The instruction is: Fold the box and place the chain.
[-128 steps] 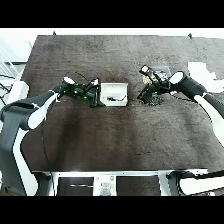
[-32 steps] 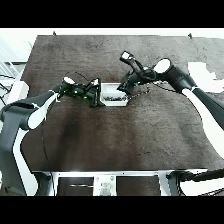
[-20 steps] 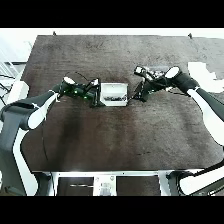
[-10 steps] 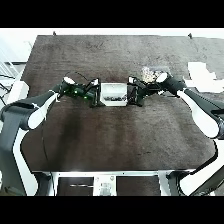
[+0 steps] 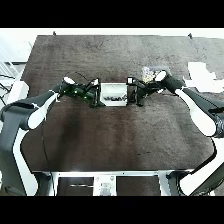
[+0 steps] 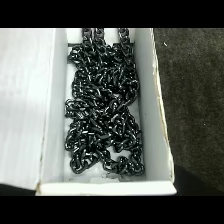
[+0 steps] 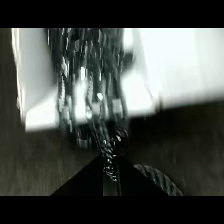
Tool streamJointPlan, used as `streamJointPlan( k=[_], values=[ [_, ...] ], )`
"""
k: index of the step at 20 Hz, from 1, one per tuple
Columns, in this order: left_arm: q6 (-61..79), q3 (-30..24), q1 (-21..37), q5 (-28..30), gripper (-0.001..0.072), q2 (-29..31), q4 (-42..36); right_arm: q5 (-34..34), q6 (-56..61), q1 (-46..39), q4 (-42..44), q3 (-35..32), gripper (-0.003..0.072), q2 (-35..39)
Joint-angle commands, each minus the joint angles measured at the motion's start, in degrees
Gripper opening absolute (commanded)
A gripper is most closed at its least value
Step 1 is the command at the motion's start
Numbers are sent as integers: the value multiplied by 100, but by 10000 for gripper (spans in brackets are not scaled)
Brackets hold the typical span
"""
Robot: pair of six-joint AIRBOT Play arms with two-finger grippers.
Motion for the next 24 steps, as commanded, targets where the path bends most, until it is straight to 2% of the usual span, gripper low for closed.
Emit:
streamJointPlan(
  k=[1,14,19,24],
  values=[
    [0,0,0,-9,407,0,0,415,402,-168,37,164,12,389],
    [0,0,0,-13,408,0,2,365,446,-114,710,177,11,2396],
    [0,0,0,-13,407,0,2,245,444,199,728,588,11,2487],
    [0,0,0,-17,407,0,0,-330,400,608,726,966,10,2487]
  ],
)
